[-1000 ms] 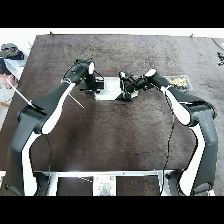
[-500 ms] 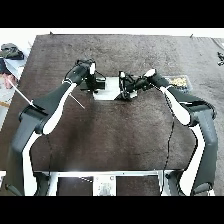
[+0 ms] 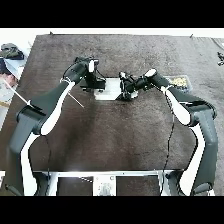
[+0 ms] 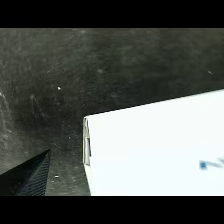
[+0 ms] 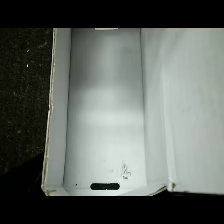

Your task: Fold the box and place the chain.

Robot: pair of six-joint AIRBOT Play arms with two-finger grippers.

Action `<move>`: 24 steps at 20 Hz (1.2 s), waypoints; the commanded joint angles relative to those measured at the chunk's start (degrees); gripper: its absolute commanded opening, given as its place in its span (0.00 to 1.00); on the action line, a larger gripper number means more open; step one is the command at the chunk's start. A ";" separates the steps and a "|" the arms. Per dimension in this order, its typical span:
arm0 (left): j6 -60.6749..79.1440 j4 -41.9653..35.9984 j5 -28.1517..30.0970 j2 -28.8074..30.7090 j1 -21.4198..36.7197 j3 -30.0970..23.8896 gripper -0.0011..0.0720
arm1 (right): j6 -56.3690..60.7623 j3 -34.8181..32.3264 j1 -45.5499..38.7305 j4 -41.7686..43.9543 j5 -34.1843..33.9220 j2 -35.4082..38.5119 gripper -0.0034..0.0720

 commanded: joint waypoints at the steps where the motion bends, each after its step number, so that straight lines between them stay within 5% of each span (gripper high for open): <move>1: 7.78 -0.09 -0.90 1.31 0.09 0.13 0.85 | 0.04 0.04 0.07 0.17 -0.02 -0.02 0.54; 8: -3.74 0.50 1.70 0.09 0.07 -0.31 0.84 | 0.02 0.04 0.07 0.17 -0.02 -0.02 0.54; 10: -6.54 1.03 0.74 -0.81 0.07 -0.31 0.50 | 0.02 0.04 0.07 0.17 -0.02 -0.02 0.54; 22: -9.49 2.08 0.20 -2.32 0.02 -0.31 0.49 | 0.02 0.04 0.09 0.17 -0.02 -0.02 0.54; 23: -9.97 2.16 0.13 -2.32 0.02 -0.31 0.37 | 0.04 0.04 0.07 0.17 -0.02 -0.02 0.54; 24: -10.47 2.54 -0.02 -2.32 0.02 -0.28 0.13 | 0.02 0.04 0.07 0.17 -0.02 -0.02 0.54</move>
